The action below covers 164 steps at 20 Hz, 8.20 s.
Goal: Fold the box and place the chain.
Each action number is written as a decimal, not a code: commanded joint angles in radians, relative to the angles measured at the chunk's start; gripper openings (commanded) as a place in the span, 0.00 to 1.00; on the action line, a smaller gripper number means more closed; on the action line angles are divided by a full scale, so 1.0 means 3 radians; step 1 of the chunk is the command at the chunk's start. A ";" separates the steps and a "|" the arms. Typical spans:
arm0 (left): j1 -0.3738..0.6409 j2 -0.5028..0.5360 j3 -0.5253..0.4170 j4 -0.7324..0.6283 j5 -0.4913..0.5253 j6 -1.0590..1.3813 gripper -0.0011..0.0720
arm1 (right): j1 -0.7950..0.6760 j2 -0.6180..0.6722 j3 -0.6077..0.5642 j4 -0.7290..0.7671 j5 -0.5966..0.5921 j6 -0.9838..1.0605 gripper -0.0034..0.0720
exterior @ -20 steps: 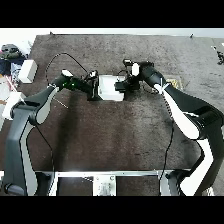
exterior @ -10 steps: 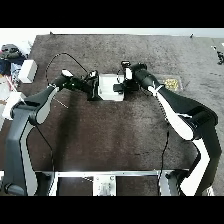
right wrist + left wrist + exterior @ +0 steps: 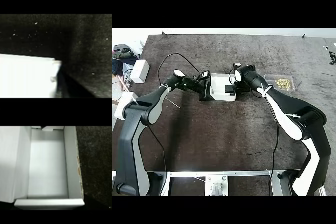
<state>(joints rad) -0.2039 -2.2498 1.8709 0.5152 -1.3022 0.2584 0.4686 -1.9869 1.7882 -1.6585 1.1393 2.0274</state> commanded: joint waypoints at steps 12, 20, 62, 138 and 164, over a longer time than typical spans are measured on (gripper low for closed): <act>0.0004 -0.0003 0.0000 0.0000 -0.0006 0.0001 0.68 | 0.0008 0.0037 0.0005 -0.0020 -0.0071 0.0173 0.37; 0.0005 -0.0003 0.0000 0.0000 -0.0008 0.0001 0.68 | -0.0005 0.0182 0.0009 0.0084 0.0122 -0.0114 0.37; 0.0004 -0.0003 0.0000 0.0001 -0.0006 0.0001 0.68 | -0.1663 0.0226 -0.0141 0.0406 -0.0154 -0.1897 0.06; 0.0005 -0.0003 0.0000 0.0001 -0.0011 0.0001 0.68 | -0.1466 0.1677 -0.2106 0.1562 -0.0989 -0.2101 0.59; 0.0004 -0.0003 0.0000 0.0000 -0.0020 0.0001 0.68 | -0.0863 0.1919 -0.1911 0.2028 -0.1915 -0.1980 0.06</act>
<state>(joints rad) -0.2031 -2.2498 1.8709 0.5156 -1.3083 0.2588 0.1505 -1.5219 1.2140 -1.0523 0.5419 1.4673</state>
